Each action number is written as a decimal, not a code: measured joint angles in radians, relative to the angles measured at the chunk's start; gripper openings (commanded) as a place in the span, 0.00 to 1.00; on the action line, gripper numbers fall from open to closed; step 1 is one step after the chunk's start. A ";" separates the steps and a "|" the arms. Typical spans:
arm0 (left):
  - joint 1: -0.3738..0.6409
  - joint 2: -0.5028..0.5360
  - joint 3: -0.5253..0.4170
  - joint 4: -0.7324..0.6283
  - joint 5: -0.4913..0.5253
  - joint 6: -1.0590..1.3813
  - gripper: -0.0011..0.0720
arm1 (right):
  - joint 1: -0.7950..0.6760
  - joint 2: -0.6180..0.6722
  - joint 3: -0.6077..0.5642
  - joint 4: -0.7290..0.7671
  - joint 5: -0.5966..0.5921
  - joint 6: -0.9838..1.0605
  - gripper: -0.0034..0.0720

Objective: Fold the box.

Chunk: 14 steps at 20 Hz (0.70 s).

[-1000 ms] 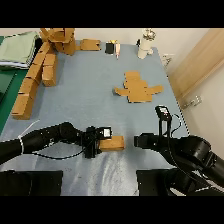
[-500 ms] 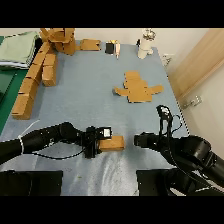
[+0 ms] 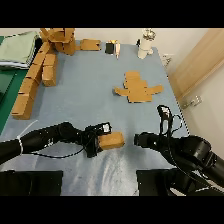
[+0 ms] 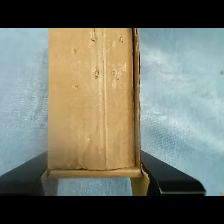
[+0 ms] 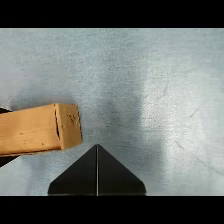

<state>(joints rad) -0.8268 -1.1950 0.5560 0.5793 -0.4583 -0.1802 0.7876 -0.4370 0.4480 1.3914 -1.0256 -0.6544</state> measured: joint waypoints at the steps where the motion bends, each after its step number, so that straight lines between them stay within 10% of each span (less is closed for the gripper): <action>1: 0.003 0.008 0.000 0.002 0.012 -0.032 0.35 | 0.000 0.000 0.000 -0.002 0.000 0.000 0.05; 6: 0.119 0.079 0.000 0.044 0.079 -0.219 0.35 | 0.000 0.000 0.000 -0.013 0.000 0.000 0.05; 14: 0.609 0.124 0.000 0.167 0.156 -0.421 0.35 | 0.000 0.000 0.000 -0.034 0.000 0.000 0.05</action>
<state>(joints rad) -0.2176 -1.0706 0.5560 0.7464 -0.3027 -0.6014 0.7876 -0.4370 0.4480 1.3571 -1.0256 -0.6540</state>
